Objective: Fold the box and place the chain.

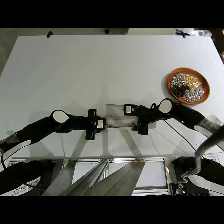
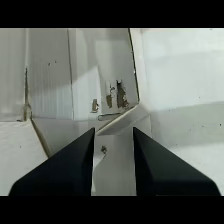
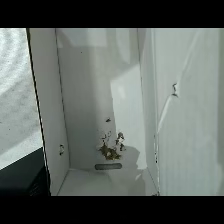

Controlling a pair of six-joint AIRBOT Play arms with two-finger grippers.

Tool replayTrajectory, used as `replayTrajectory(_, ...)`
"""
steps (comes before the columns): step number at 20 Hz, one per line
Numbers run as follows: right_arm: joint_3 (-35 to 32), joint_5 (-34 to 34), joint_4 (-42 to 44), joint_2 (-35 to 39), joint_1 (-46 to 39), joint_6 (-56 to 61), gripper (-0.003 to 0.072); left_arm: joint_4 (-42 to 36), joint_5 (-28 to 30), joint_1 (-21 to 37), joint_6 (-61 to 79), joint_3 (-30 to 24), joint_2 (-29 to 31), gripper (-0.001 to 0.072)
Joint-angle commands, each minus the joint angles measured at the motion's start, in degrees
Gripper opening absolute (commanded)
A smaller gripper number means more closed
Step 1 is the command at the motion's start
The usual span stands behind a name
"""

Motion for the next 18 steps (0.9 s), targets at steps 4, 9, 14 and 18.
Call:
replayTrajectory(4,0.02,0.04,0.0,0.04,0.0,0.02,0.0409,2.36,0.63,0.09,-13.09,0.0,1.38,0.0253)
replayTrajectory(9,0.02,0.04,0.0,0.04,0.0,0.02,0.0409,3.37,0.92,1.9,-22.47,0.0,1.38,0.0252)
replayTrajectory(14,0.02,0.04,0.0,0.04,0.0,0.02,0.0409,7.85,0.2,2.56,-24.22,0.0,1.38,0.0253)
replayTrajectory(18,0.02,0.04,0.0,0.04,0.0,0.02,0.0409,7.37,-0.07,2.54,-15.32,0.0,1.38,0.0299)
